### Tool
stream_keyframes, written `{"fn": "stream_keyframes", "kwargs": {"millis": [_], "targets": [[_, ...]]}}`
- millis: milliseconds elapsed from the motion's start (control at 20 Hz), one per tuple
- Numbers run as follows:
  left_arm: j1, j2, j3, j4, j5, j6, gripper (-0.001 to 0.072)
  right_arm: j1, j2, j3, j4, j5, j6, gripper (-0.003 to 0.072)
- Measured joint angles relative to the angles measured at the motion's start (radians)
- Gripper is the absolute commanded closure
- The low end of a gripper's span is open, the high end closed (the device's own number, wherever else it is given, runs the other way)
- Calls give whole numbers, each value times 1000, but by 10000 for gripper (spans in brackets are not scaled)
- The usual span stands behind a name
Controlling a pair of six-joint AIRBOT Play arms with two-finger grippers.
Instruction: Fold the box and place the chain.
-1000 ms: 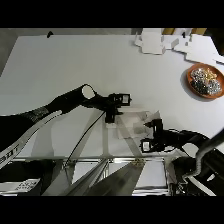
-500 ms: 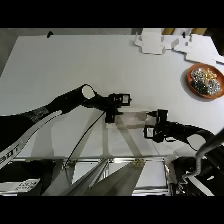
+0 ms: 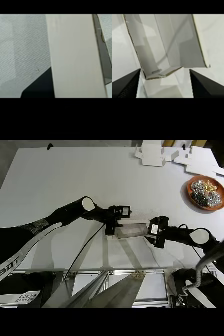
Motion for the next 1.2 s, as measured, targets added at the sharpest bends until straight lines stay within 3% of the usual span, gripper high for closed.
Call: {"fn": "stream_keyframes", "kwargs": {"millis": [400, 950, 1050, 1200], "targets": [[0, 0, 0, 0, 0, 1, 705, -53, -161, 8, 192, 50, -229, 16], [0, 0, 0, 0, 0, 1, 705, -57, -298, 10, 289, 70, -326, 49], [0, 0, 0, 1, 0, 1, 705, -57, -302, 9, 305, 72, -344, 144], [0, 0, 0, 1, -2, 1, 705, -58, -320, 10, 322, 75, -362, 174]]}}
